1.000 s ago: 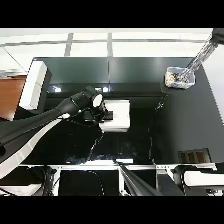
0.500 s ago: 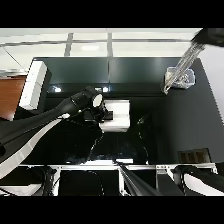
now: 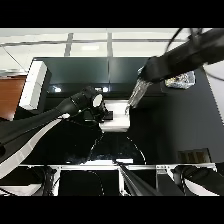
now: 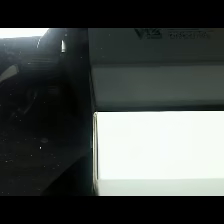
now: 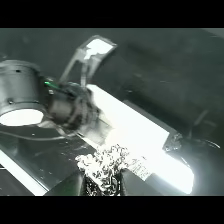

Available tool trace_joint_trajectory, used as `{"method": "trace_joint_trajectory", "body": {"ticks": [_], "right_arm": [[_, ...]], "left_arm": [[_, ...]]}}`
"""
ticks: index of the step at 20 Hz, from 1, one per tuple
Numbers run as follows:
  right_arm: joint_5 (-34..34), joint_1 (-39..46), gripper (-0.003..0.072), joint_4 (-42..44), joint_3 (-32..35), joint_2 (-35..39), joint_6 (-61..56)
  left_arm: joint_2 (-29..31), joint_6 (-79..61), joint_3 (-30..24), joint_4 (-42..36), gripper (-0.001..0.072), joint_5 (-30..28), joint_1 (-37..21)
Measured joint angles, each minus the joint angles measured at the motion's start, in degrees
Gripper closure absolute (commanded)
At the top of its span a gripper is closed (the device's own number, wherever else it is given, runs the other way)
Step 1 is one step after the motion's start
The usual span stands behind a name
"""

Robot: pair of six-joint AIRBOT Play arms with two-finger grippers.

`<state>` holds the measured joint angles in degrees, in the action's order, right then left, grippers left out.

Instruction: Fold the box and place the chain.

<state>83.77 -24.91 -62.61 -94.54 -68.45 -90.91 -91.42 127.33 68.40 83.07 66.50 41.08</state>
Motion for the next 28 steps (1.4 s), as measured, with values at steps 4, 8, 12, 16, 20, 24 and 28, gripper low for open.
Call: {"method": "trace_joint_trajectory", "body": {"ticks": [4, 8, 12, 16, 20, 24, 28], "right_arm": [[-8.3, -3.5, 0.0669, 1.0, 9.3, 0.0, -1.4], [-17.1, -5.4, 0.0667, 2.8, 19.8, 0.0, -2.6], [-24.3, -6.6, 0.0265, 3.7, 27.6, -1.3, -3.8], [-26.3, -6.2, 0.0265, 2.6, 29.8, -2.1, -4.5], [-21.8, -0.3, 0.0265, -4.5, 29.2, 1.3, -4.5], [-14.4, 7.7, 0.0265, -19.1, 29.4, 5.1, -4.2], [-11.5, 12.9, 0.0265, -27.5, 33.2, 6.2, -3.8]], "left_arm": [[0.0, 0.0, 0.0, 0.0, 0.0686, 0.0, 0.0], [0.0, 0.0, 0.0, 0.0, 0.0686, 0.0, 0.0], [0.0, 0.0, 0.0, 0.0, 0.0686, 0.0, 0.0], [0.0, 0.1, 0.0, 0.1, 0.0687, 0.0, 0.0], [0.0, 0.0, 0.0, -0.3, 0.0686, -0.1, 0.0], [-0.1, 0.0, 0.0, -0.8, 0.0686, -0.3, 0.0], [0.1, 0.0, 0.8, -2.8, 0.0234, -0.3, 0.3]]}}
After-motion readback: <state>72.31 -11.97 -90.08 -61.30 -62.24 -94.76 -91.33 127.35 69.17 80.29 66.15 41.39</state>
